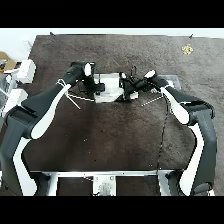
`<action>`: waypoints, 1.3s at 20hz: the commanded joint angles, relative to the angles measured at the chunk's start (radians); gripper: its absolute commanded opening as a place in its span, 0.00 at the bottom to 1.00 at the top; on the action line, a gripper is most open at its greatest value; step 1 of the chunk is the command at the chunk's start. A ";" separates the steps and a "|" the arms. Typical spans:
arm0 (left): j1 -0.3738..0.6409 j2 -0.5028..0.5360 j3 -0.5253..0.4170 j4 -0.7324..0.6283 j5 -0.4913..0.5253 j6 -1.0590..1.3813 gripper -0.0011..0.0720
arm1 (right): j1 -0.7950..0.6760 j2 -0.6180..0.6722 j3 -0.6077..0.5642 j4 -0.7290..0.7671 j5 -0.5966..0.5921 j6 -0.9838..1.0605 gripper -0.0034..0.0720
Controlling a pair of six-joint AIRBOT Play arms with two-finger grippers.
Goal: Fold the box and place the chain.
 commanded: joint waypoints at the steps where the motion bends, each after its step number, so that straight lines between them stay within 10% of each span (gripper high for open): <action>1: -0.033 -0.010 0.014 0.138 -0.006 -0.103 0.48 | 0.001 -0.001 0.000 0.000 0.000 0.000 0.64; 11: -0.040 -0.035 0.014 0.142 0.005 -0.138 0.48 | 0.001 -0.001 0.000 0.000 0.000 0.000 0.64; 12: -0.040 -0.035 0.014 0.142 0.008 -0.138 0.43 | 0.001 -0.001 0.000 0.000 0.000 0.000 0.64; 13: -0.040 -0.035 0.014 0.142 0.017 -0.137 0.07 | 0.001 -0.001 0.000 0.000 0.000 0.000 0.64; 20: -0.040 -0.035 0.014 0.139 0.051 -0.132 0.03 | 0.001 -0.001 0.000 0.000 0.000 0.000 0.64; 21: -0.040 -0.035 0.014 0.138 0.060 -0.123 0.05 | 0.001 -0.001 0.000 0.000 0.000 0.000 0.64; 23: -0.040 -0.034 0.014 0.105 0.074 -0.047 0.77 | 0.001 0.000 0.000 0.000 0.000 0.000 0.64; 26: -0.040 -0.032 0.014 0.090 0.065 -0.024 0.77 | 0.001 -0.001 0.000 0.000 0.000 0.000 0.64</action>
